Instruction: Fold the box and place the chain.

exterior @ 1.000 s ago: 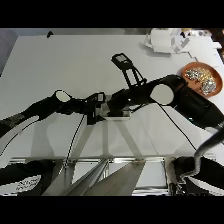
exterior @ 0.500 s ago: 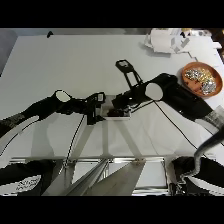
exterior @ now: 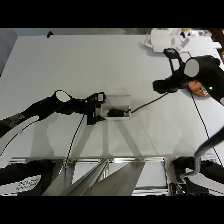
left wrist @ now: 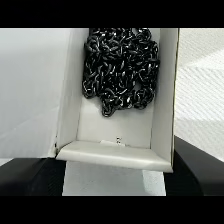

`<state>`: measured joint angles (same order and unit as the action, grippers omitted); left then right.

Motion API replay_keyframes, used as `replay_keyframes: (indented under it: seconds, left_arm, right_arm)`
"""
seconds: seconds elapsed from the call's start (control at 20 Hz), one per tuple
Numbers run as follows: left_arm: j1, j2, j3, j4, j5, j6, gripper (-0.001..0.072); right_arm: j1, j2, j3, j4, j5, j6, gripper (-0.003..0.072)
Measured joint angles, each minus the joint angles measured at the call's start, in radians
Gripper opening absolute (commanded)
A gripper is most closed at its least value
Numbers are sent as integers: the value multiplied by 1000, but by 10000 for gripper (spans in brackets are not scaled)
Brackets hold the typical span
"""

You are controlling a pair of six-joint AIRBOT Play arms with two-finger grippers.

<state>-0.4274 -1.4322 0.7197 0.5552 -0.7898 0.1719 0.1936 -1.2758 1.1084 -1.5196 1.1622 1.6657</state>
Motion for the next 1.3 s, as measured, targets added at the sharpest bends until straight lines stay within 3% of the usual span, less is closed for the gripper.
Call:
replay_keyframes:
  seconds: [0.3, 0.85, 0.95, 1.05, 1.2, 1.3]
  left_arm:
    - [0, 0, 0, 0, 0, 0, 451]
    - [0, 0, 0, 0, 0, 0, 451]
    - [0, 0, 0, 0, 0, 0, 451]
    - [0, 0, 0, 0, 0, 0, 451]
    - [0, 0, 0, 0, 0, 0, 451]
    - [0, 0, 0, 0, 0, 0, 451]
  right_arm:
    - [-120, -127, 0, -42, 3, -2, 462]
    - [-142, -278, 0, -27, -111, -2, 456]
    - [-142, -296, 0, -13, -132, -9, 383]
    - [-142, -306, 1, 2, -141, -22, 375]
    - [-144, -312, 1, 8, -145, -36, 180]
    - [-144, -314, 1, 14, -157, -42, 13]
